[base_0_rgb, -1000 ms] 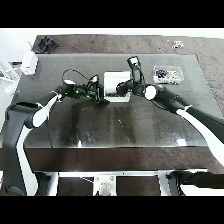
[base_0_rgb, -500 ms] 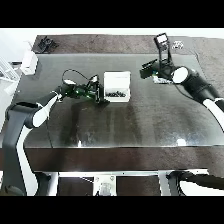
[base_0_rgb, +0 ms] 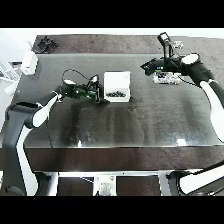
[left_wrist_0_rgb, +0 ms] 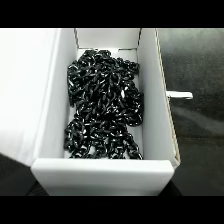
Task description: Fold the box and place the chain.
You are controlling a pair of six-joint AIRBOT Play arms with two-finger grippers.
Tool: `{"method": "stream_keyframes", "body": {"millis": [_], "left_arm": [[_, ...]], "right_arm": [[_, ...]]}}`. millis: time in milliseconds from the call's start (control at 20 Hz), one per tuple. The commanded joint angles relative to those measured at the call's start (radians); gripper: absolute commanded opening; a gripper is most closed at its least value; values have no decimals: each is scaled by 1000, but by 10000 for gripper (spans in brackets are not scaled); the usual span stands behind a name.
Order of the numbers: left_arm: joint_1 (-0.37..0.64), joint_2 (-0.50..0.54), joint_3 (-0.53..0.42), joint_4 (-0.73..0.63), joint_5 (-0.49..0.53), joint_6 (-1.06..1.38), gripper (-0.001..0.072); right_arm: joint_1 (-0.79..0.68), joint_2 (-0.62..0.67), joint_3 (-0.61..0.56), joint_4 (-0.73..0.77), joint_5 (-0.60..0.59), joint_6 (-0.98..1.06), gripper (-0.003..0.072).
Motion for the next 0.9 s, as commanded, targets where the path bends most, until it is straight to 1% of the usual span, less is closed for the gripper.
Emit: {"method": "stream_keyframes", "body": {"millis": [0, 100, 150, 250, 450, 650, 700, 750, 800, 850], "left_arm": [[0, 0, 1, 0, 0, 0, 477], [0, 0, 1, 0, 0, 0, 477], [0, 0, 1, 0, 0, 0, 477], [0, 0, 1, 0, 0, 0, 478], [0, 0, 1, 0, 0, 0, 477], [0, 0, 1, 0, 0, 0, 478], [0, 0, 1, 0, 0, 0, 477], [0, 0, 1, 0, 0, 0, 477], [0, 0, 1, 0, 0, 0, 477], [0, 0, 1, 0, 0, 0, 477]], "right_arm": [[-10, -150, 148, 92, 181, -65, 79], [-9, -187, 195, 113, 236, -64, 80], [-6, -187, 198, 113, 266, -64, 80], [0, -187, 208, 113, 339, -64, 154], [20, -187, 211, 113, 419, -95, 154], [44, -187, 224, 112, 524, -110, 155], [47, -187, 229, 112, 548, -110, 159], [49, -187, 236, 112, 572, -110, 193], [52, -187, 241, 113, 600, -110, 207], [57, -187, 245, 113, 623, -121, 207]]}}
